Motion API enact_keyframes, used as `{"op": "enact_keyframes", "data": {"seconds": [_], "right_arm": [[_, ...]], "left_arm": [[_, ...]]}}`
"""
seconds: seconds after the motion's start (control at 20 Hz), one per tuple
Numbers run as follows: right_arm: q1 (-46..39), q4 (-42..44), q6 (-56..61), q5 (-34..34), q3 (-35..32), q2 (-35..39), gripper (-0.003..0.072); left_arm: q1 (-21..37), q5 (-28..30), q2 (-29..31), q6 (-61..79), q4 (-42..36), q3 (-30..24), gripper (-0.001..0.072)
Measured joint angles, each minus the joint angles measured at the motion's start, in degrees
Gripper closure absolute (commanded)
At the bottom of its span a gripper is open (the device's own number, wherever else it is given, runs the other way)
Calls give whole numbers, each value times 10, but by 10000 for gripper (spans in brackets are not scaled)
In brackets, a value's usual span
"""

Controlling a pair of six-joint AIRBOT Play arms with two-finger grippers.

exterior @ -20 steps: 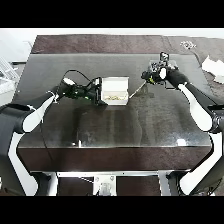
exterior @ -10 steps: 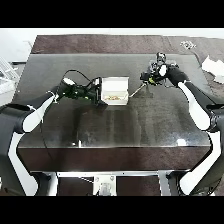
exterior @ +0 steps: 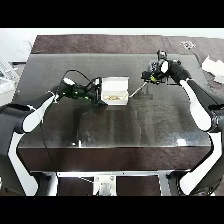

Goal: Fold the box and place the chain.

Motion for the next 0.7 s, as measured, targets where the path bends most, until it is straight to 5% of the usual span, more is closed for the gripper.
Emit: {"op": "enact_keyframes", "data": {"seconds": [0.6, 0.65, 0.7], "right_arm": [[7, -10, 0, 42, 6, -15, 321], [10, -11, -1, 44, 6, -17, 332], [13, -11, -2, 44, 6, -18, 452]], "left_arm": [[0, 0, 0, 0, 0, 0, 222], [0, 0, 0, 0, 0, 0, 222], [0, -1, 0, 0, 0, 0, 222]]}}
